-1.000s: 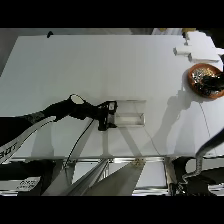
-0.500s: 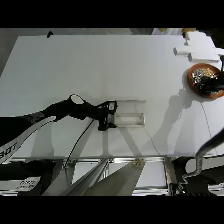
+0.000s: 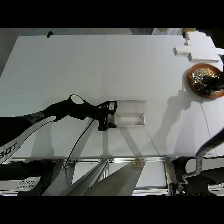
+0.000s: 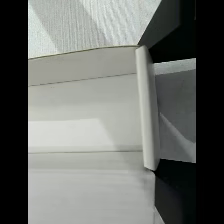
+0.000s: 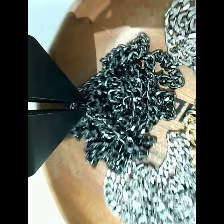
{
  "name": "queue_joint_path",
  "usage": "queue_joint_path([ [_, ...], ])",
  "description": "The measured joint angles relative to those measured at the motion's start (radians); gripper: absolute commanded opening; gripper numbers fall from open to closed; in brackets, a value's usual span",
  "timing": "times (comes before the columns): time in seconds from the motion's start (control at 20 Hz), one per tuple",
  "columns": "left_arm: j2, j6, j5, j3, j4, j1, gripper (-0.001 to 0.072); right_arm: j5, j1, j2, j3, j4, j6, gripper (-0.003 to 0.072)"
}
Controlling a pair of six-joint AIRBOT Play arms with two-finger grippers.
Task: Fold the box and place the chain.
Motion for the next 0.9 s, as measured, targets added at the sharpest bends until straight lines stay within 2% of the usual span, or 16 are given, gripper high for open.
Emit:
queue_joint_path([
  [0.3, 0.0, 0.0, 0.0, 0.0, 0.0, 0.0, 0.0033, 0.026, 0.009, 0.145, 0.0, 0.007, -0.054, 0.0016],
  [0.5, 0.0, 0.0, 0.0, 0.0, 0.0, 0.0, 0.0033, 0.102, 0.034, 0.352, 0.0, 0.058, -0.105, 0.0016],
  [0.75, 0.0, 0.0, 0.0, 0.0, 0.0, 0.0, 0.0033, 0.201, 0.07, 0.644, 0.0, 0.195, -0.145, 0.0016],
  [0.9, 0.0, 0.0, 0.0, 0.0, 0.0, 0.0, 0.0033, 0.271, 0.077, 0.777, 0.0, 0.293, -0.158, 0.0016],
])
